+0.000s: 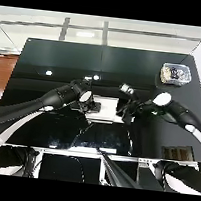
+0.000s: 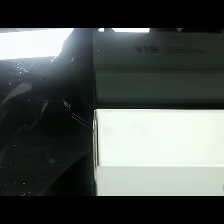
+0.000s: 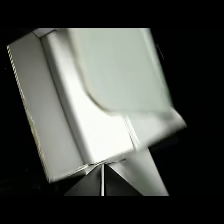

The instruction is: Fold the box and place the chain.

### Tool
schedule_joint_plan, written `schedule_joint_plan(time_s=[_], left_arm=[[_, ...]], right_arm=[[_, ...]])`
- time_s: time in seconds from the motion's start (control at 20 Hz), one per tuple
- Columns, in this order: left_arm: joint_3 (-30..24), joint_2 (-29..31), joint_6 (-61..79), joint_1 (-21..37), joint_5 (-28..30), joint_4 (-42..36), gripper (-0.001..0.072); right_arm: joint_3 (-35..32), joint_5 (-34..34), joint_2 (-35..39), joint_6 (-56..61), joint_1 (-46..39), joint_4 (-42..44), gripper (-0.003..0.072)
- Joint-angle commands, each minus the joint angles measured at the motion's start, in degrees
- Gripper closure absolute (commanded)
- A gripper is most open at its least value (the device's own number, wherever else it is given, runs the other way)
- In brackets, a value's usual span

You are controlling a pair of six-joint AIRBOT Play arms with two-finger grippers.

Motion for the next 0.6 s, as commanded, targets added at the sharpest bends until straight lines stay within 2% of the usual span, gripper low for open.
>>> schedule_joint_plan(time_s=[0.0,0.1,0.15,0.25,0.35,0.55], left_arm=[[0.07,0.0,-0.02,0.04,-0.11,0.17,0.0682],[0.07,0.0,-0.02,0.04,-0.07,0.2,0.0683],[0.07,0.0,-0.02,0.04,0.02,0.22,0.0682],[0.07,0.0,-0.02,0.04,0.02,0.22,0.0682],[0.07,0.0,-0.02,0.04,0.0,0.22,0.0683],[0.07,0.0,-0.02,0.04,-0.02,0.22,0.0682]], right_arm=[[3.37,13.84,7.13,29.24,-11.15,-13.35,0.0673],[2.51,13.66,8.87,39.3,-21.2,-15.32,0.0673],[0.57,10.91,8.72,42.07,-26.01,-13.03,0.0673],[-6.25,3.98,8.09,46.71,-32.39,0.79,0.0672],[-11.28,2.34,5.09,45.92,-32.17,7.21,0.0672],[-12.31,4.37,-3.5,39.76,-20.9,9.6,0.0672]])
